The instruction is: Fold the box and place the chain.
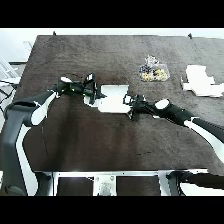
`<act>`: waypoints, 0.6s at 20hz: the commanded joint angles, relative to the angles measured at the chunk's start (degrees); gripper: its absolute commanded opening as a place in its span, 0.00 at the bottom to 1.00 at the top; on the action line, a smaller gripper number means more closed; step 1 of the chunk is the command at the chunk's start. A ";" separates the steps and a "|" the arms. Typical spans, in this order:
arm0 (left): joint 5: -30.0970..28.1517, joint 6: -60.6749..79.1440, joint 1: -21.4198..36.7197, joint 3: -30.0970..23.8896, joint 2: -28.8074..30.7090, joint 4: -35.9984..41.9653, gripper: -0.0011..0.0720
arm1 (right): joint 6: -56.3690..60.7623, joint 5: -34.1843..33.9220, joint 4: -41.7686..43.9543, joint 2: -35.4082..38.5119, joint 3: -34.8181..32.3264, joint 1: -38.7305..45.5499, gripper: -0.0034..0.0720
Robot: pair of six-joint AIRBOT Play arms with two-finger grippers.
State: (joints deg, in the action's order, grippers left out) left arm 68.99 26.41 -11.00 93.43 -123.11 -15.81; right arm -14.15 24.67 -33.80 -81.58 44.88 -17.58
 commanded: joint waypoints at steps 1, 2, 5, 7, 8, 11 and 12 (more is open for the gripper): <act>-0.02 0.00 0.00 0.00 -0.02 0.00 0.04 | -0.07 -0.94 0.13 -0.04 2.69 0.02 0.88; 0.00 0.00 0.00 0.00 -0.02 0.00 0.04 | -0.04 -1.07 0.17 -0.04 3.32 0.44 0.88; 0.02 0.00 0.00 0.00 -0.02 0.00 0.04 | -0.04 -1.05 3.17 -0.04 5.40 3.13 0.88; 0.00 0.00 0.00 0.00 -0.02 0.00 0.04 | -0.04 -0.04 4.02 -0.07 5.68 3.74 0.88; -0.02 0.00 0.00 0.00 0.00 0.00 0.04 | -0.07 0.50 4.02 -0.17 5.68 3.74 0.88; 0.00 0.00 0.00 0.00 0.00 0.00 0.04 | -2.12 0.68 4.52 -1.22 5.81 3.76 0.88; 0.02 0.00 0.00 0.00 0.00 0.00 0.04 | -3.43 0.70 5.38 -1.46 5.81 3.74 0.88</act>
